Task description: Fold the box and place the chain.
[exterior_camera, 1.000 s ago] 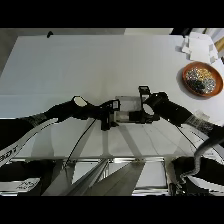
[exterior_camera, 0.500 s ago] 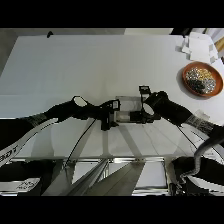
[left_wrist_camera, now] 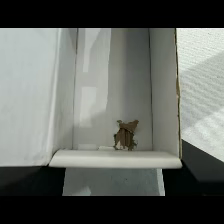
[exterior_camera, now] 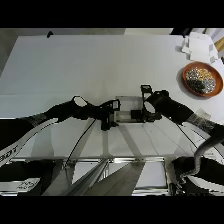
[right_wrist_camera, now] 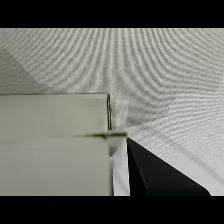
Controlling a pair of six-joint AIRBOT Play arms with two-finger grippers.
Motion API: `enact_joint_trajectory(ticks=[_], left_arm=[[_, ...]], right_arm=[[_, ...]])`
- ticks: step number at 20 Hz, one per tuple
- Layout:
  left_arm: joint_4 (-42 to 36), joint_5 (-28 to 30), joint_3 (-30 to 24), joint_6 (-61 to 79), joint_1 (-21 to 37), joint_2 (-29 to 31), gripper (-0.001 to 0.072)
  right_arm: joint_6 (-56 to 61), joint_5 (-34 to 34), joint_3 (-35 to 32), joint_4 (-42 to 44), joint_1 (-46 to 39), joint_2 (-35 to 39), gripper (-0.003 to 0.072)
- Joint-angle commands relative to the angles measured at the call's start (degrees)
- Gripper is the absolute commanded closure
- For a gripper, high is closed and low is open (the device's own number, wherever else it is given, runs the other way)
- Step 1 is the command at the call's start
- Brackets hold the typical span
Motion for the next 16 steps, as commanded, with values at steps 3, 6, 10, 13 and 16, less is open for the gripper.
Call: enact_joint_trajectory(ticks=[3,6,10,13,16], left_arm=[[0.0,0.0,0.0,0.0,0.0,0.0,0.0388],[0.0,0.0,0.0,0.0,0.0,0.0,0.0388],[0.0,0.0,0.0,0.0,0.0,0.0,0.0388],[0.0,0.0,0.0,0.0,0.0,0.0,0.0388],[0.0,0.0,0.0,0.0,0.0,0.0,0.0388]], right_arm=[[0.0,-0.7,0.0,0.2,-0.1,-0.1,0.0452],[0.1,-0.7,0.0,0.2,-0.1,-0.2,0.0460],[0.0,-0.4,0.0,0.3,-0.1,-1.0,0.0459],[0.0,-0.3,0.0,0.2,-0.1,-1.1,0.0459],[0.0,-0.3,0.0,0.2,-0.1,-1.3,0.0459]])
